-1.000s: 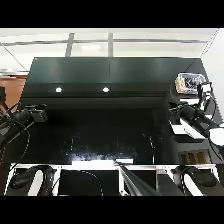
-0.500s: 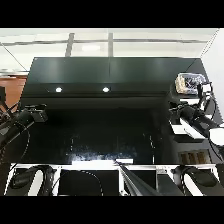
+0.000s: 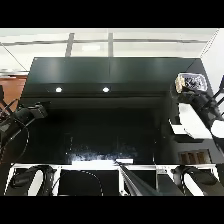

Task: Fold the box and place the chain.

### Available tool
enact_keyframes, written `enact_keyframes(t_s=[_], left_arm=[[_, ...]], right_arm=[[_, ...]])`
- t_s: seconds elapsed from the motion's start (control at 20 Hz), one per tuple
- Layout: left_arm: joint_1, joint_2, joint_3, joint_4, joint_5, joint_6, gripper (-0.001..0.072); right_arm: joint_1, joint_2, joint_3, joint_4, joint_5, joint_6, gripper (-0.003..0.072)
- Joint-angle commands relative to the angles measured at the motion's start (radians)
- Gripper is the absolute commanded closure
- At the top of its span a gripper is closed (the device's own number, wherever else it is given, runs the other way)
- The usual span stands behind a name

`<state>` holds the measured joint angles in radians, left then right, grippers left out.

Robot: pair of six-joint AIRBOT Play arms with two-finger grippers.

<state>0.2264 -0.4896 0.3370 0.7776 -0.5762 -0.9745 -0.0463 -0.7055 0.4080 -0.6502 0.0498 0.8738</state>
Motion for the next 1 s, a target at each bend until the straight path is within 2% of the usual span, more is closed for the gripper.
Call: enact_keyframes(t_s=[0.0,0.05,0.15,0.3,0.4,0.5,0.6,0.65,0.75,0.95], left_arm=[[0.000,-0.057,0.008,-0.054,0.013,0.003,0.0000],[-0.003,-0.068,0.014,-0.054,-0.011,0.008,0.0000],[-0.032,-0.075,0.024,-0.053,-0.059,0.082,0.0000],[-0.116,-0.074,0.045,-0.018,-0.111,0.164,0.0000],[-0.178,-0.074,0.049,0.037,-0.121,0.122,0.0000],[-0.232,-0.077,0.048,0.095,-0.129,0.001,0.0000],[-0.277,-0.079,0.048,0.165,-0.133,-0.047,0.0000],[-0.293,-0.082,0.048,0.204,-0.133,-0.087,0.0000],[-0.303,-0.102,0.049,0.282,-0.145,-0.217,0.0000],[-0.303,-0.140,0.049,0.314,-0.152,-0.268,0.0000]], right_arm=[[-0.138,-0.180,0.150,-0.070,0.134,0.000,0.0020],[-0.201,-0.251,0.237,-0.117,0.259,0.015,0.0020],[-0.335,-0.375,0.416,-0.249,0.450,0.211,0.0021],[-0.552,-0.528,0.675,-0.637,0.740,0.523,0.0025],[-0.679,-0.593,0.779,-0.821,0.940,0.593,0.0025],[-0.792,-0.632,0.824,-0.930,1.072,0.595,0.0025],[-0.892,-0.652,0.827,-0.929,1.088,0.587,0.0028],[-0.931,-0.668,0.827,-0.864,1.107,0.493,0.0115],[-0.978,-0.706,0.827,-0.688,1.189,0.224,0.0126],[-0.986,-0.780,0.827,-0.631,1.236,0.126,0.0127]])
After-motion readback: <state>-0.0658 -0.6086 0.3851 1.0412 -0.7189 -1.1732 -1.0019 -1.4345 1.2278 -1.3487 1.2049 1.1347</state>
